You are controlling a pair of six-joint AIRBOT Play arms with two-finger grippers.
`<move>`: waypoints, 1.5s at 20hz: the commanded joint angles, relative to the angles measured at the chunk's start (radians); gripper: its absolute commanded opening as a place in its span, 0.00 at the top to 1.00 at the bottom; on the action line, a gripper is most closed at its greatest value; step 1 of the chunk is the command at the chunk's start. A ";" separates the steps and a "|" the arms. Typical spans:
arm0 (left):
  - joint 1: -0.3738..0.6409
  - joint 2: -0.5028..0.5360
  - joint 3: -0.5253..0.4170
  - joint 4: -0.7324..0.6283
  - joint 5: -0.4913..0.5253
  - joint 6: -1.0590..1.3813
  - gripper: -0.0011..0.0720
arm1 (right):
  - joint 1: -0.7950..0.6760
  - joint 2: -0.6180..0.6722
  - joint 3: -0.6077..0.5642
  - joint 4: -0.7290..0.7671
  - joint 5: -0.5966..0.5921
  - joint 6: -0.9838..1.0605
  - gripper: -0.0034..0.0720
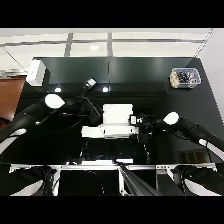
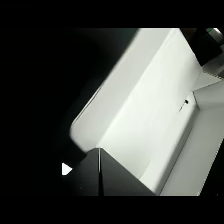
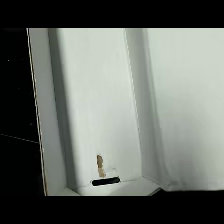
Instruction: Fold the box and place the chain.
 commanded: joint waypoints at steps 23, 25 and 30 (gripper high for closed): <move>-0.138 0.072 -0.232 0.049 0.031 0.546 0.04 | 0.000 0.000 0.000 0.000 0.000 0.000 0.89; -0.155 0.057 -0.232 0.040 0.047 0.546 0.20 | 0.000 0.000 0.000 0.000 0.000 0.000 0.89; -0.158 0.043 -0.232 0.040 0.079 0.546 0.44 | 0.000 0.000 0.000 0.000 0.000 0.000 0.89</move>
